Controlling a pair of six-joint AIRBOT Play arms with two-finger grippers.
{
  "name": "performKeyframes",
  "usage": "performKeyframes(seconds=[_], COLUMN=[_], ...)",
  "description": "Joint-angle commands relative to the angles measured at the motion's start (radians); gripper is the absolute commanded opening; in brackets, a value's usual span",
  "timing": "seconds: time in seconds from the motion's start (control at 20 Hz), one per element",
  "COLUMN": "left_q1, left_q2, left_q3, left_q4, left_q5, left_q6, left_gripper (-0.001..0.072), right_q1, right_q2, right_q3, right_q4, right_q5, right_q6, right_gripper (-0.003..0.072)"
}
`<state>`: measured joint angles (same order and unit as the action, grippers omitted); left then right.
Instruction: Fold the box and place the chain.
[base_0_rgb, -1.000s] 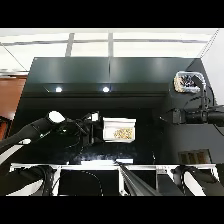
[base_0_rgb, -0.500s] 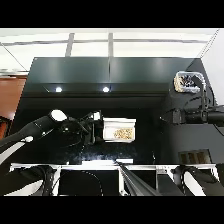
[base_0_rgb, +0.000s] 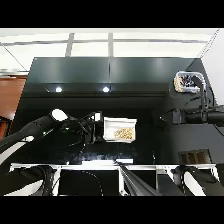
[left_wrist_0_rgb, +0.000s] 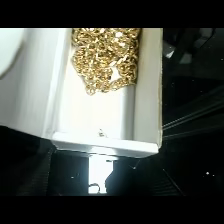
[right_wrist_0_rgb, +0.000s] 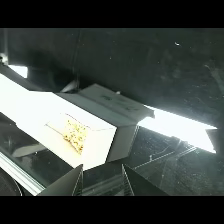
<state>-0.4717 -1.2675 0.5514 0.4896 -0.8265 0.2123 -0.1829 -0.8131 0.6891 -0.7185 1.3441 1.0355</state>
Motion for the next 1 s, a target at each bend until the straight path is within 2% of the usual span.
performKeyframes(seconds=[0.0, 0.2, 0.45, 0.85, 0.95], left_q1=[0.0, 0.0, -0.004, -0.062, -0.063], left_q2=[-0.001, -0.001, -0.007, -0.036, -0.039], left_q3=[0.02, 0.035, 0.035, 0.035, 0.039], left_q4=[0.011, 0.025, 0.025, 0.023, 0.025], left_q5=[0.004, 0.001, -0.054, 0.006, 0.01], left_q6=[0.005, 0.005, 0.005, 0.023, 0.016], left_gripper=[0.0705, 0.0704, 0.0702, 0.0699, 0.0679], right_q1=[0.001, 0.001, 0.001, 0.001, 0.001], right_q2=[0.0, 0.0, 0.0, 0.0, 0.0], right_q3=[0.0, 0.0, 0.0, 0.0, 0.0], right_q4=[0.001, 0.003, 0.003, 0.003, 0.003], right_q5=[0.009, 0.014, 0.014, 0.014, 0.014], right_q6=[0.0, 0.0, 0.0, 0.0, 0.0], right_gripper=[0.0306, 0.0306, 0.0306, 0.0306, 0.0306])
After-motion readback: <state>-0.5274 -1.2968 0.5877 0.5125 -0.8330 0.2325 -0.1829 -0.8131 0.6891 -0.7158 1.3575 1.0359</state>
